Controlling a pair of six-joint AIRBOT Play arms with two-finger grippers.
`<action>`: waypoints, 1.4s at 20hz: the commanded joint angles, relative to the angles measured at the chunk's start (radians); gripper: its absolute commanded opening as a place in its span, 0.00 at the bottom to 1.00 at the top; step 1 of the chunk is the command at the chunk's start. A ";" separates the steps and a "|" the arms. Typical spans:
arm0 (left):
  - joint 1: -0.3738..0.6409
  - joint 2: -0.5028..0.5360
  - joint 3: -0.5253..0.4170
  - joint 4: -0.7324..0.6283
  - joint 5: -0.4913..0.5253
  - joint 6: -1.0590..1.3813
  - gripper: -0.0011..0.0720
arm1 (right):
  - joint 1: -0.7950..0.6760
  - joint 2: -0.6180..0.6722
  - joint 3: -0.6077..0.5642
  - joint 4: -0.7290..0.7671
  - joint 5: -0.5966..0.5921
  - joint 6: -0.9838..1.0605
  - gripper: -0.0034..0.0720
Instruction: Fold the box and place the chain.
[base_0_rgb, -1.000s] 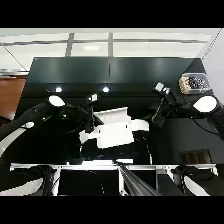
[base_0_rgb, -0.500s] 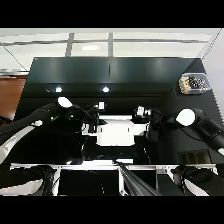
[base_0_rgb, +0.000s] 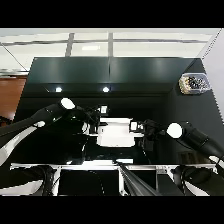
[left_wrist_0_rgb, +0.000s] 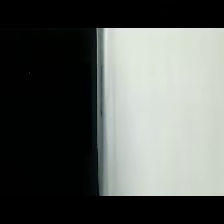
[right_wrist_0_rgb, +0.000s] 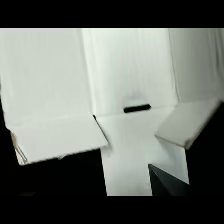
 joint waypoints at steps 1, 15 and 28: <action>-0.003 -0.001 0.001 0.008 0.008 -0.005 0.05 | 0.048 -0.015 -0.009 0.063 -0.064 -0.015 0.88; -0.003 -0.001 0.001 0.005 0.016 -0.013 0.05 | 0.018 0.016 0.060 0.038 0.045 0.000 0.83; -0.003 -0.001 0.001 0.005 0.019 -0.016 0.05 | 0.179 0.012 -0.056 0.330 -0.262 0.003 0.87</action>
